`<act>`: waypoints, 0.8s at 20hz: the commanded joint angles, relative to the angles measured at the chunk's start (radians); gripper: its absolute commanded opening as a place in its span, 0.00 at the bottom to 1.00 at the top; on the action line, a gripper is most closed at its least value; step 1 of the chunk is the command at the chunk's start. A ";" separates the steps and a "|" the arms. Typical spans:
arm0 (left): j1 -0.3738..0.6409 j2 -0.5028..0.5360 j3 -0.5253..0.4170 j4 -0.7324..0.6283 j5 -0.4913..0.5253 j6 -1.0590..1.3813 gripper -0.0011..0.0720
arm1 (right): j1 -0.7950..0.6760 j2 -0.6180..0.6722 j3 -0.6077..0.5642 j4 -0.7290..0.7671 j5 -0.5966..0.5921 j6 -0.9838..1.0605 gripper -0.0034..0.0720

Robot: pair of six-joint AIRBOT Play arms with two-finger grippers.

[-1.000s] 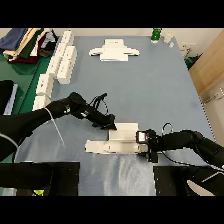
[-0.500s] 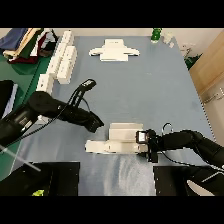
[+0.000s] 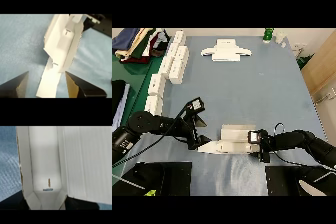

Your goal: Fold the box.

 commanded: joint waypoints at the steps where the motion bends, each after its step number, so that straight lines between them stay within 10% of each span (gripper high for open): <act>1: 0.001 -0.028 -0.067 -0.019 0.036 0.227 0.98 | 0.000 0.001 0.000 0.000 0.000 0.000 0.72; 11: -0.217 -0.274 -0.137 -0.189 0.297 0.526 0.98 | 0.000 0.001 0.000 0.000 0.000 0.000 0.72; 14: -0.241 -0.311 -0.137 -0.222 0.344 0.553 0.61 | 0.000 0.001 0.001 0.000 0.000 0.000 0.72; 16: -0.242 -0.327 -0.136 -0.226 0.357 0.552 0.57 | 0.000 0.001 0.000 0.000 0.000 0.000 0.72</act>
